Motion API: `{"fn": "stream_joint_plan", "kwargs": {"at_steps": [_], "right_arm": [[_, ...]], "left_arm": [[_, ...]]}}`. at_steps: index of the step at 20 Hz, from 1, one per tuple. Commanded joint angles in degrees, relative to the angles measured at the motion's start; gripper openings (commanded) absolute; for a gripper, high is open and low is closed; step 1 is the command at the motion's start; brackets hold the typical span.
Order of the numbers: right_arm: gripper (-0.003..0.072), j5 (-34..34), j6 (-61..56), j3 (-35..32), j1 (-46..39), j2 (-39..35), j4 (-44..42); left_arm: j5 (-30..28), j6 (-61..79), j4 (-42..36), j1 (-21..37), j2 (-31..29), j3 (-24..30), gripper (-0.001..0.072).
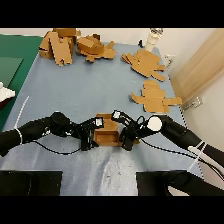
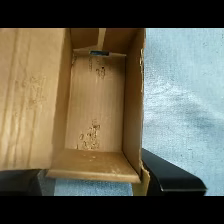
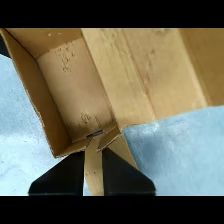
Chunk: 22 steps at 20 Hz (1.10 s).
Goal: Fold the box.
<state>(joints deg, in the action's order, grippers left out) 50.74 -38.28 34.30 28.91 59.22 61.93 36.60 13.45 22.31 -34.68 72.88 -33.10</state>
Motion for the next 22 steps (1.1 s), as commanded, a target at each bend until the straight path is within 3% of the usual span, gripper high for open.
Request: {"fn": "stream_joint_plan", "kwargs": {"at_steps": [1, 22], "right_arm": [[0.0158, -0.3, 0.5, 0.0, 1.3, 1.1, -1.3], [0.0159, -3.3, 0.9, 0.0, 4.3, 1.1, 0.2]], "left_arm": [[0.0, 0.0, 0.0, 0.0, 0.0, 0.0, 0.0596], [0.0, 0.2, 0.0, 0.0, 0.0, 0.0, 0.0593]]}}
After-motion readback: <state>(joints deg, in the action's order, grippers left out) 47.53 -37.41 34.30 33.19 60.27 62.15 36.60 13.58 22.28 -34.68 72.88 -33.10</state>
